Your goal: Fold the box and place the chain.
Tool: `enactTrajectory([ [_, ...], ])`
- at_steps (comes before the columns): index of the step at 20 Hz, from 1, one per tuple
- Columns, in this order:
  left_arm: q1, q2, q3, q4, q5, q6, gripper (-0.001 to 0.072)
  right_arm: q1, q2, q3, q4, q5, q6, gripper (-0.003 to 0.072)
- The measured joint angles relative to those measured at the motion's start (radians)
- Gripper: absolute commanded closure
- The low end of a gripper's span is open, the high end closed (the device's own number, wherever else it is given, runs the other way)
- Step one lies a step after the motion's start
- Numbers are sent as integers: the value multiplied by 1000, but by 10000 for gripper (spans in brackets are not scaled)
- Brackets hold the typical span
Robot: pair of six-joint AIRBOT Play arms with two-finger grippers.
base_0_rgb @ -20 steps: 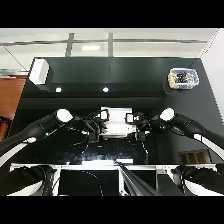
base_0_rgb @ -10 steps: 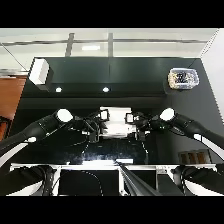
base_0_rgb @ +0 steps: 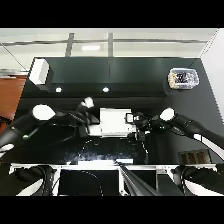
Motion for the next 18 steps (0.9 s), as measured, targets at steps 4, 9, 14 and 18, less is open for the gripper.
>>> enactTrajectory([
  [4,214,92,-5,116,-81,-363,686,0,0,0,-1,0,0,318],
  [9,425,16,-42,173,-250,-821,687,0,0,0,-1,0,-1,318],
  [14,448,-164,-71,72,-327,-927,687,0,0,0,-1,0,-1,318],
  [18,376,-258,-77,8,-277,-952,686,0,0,0,-1,0,-1,319],
])
